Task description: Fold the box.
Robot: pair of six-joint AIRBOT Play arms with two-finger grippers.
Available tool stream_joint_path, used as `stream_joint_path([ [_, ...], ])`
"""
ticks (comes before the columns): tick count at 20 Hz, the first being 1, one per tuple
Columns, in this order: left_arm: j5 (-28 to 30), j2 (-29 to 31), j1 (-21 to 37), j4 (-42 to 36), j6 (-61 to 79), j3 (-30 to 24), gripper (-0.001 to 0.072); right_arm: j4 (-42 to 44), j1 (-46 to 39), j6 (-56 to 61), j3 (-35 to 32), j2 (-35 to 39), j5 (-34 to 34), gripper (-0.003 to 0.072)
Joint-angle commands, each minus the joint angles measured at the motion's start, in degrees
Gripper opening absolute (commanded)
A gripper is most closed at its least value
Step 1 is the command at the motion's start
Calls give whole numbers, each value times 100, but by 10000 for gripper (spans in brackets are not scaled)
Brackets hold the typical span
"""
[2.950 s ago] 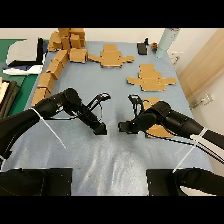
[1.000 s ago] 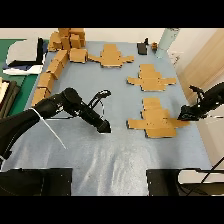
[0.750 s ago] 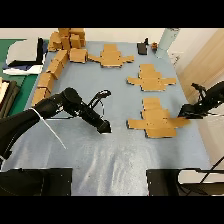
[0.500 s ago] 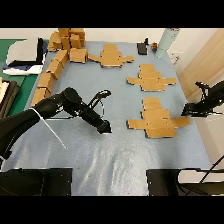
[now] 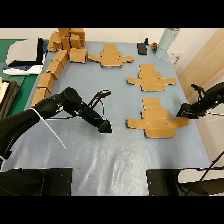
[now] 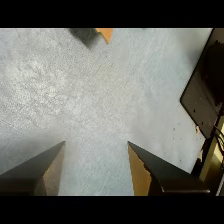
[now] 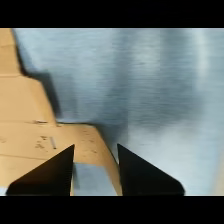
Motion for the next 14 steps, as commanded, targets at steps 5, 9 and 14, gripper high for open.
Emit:
stream_joint_path([
  [5,-20,2,0,-142,0,4,596,636,492,-216,-177,-68,-422,197],
  [9,-20,2,0,-142,0,4,596,640,872,-205,-177,-68,-518,197],
  [14,-22,2,0,-249,-2,4,595,881,1373,85,-205,-66,-629,5],
])
